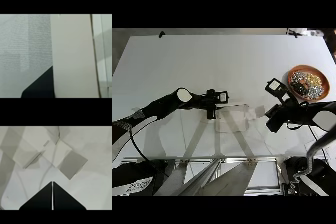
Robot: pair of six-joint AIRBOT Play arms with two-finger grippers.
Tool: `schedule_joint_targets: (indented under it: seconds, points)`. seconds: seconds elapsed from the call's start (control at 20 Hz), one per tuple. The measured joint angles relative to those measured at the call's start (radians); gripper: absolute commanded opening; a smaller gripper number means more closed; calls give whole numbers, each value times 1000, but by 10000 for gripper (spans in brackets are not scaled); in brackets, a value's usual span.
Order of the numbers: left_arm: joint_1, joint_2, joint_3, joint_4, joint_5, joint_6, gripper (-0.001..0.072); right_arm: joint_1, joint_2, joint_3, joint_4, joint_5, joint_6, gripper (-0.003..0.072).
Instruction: Fold the box and place the chain.
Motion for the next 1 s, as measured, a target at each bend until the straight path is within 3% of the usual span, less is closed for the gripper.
schedule_joint_targets:
  seconds: [0.25, 0.45, 0.7, 0.75, 0.85, 1.0]
  points:
    - [0, 0, 0, -1, 0, 0, 13, 7, -8, -8, -32, -35, -161, 1]
    - [0, 0, 0, -2, 0, 0, 13, 101, 11, -29, -62, -68, -227, 4]
    - [0, 0, 0, -3, -2, 0, 13, 250, -10, -162, -100, -152, -252, 8]
    - [0, 0, 0, -3, -2, 0, 13, 272, -17, -182, -115, -167, -254, 103]
    - [0, 0, 0, -3, -2, 0, 13, 299, -35, -209, -134, -216, -256, 712]
    - [0, 0, 0, -3, -2, 0, 13, 317, -84, -234, -140, -320, -259, 712]
